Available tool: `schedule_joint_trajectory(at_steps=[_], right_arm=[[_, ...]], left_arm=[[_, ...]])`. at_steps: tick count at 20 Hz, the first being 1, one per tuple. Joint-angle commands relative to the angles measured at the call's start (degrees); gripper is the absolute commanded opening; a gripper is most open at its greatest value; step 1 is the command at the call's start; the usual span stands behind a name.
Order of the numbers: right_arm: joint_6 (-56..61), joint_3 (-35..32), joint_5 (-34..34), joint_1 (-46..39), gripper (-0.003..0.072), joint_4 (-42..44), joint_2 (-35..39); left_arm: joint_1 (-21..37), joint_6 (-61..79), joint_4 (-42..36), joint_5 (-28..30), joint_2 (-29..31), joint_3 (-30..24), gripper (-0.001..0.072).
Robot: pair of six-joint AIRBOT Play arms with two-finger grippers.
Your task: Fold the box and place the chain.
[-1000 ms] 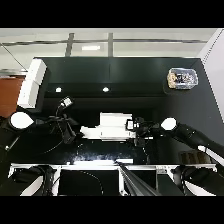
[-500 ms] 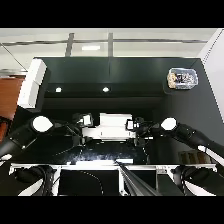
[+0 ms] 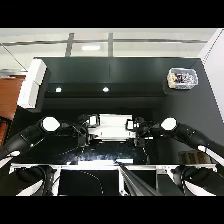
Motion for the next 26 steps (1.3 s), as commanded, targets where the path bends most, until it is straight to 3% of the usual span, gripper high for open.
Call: schedule_joint_trajectory(at_steps=[1,2,3,9,11,12,20,26], right_arm=[[0.0,0.0,0.0,0.0,0.0304,0.0,0.0],[0.0,0.0,0.0,0.0,0.0304,0.0,0.0],[0.0,0.0,0.0,0.0,0.0304,0.0,0.0],[0.0,0.0,0.0,0.0,0.0304,0.0,0.0],[0.0,0.0,0.0,0.0,0.0304,0.0,0.0],[0.0,0.0,0.0,0.0,0.0305,0.0,0.0],[0.0,0.0,0.0,0.0,0.0304,0.0,0.0],[0.0,0.0,0.0,0.0,0.0304,0.0,0.0]], left_arm=[[-0.1,0.2,-1.0,-1.3,-0.2,0.0,0.0412],[-0.1,0.1,-1.0,-1.3,-0.2,0.0,0.0359],[-0.1,0.2,-1.0,-1.2,-0.2,0.0,0.035],[-0.1,0.2,-3.7,-1.2,-0.2,0.0,0.0348],[-0.1,0.2,-3.7,-1.0,-0.2,0.0,0.0242],[-0.1,0.2,-4.2,-1.0,-0.2,0.0,0.0232],[-1.6,3.0,-12.9,0.8,-3.0,0.0,0.0231],[-4.5,3.0,-14.9,3.1,-5.4,0.0,0.0232]])
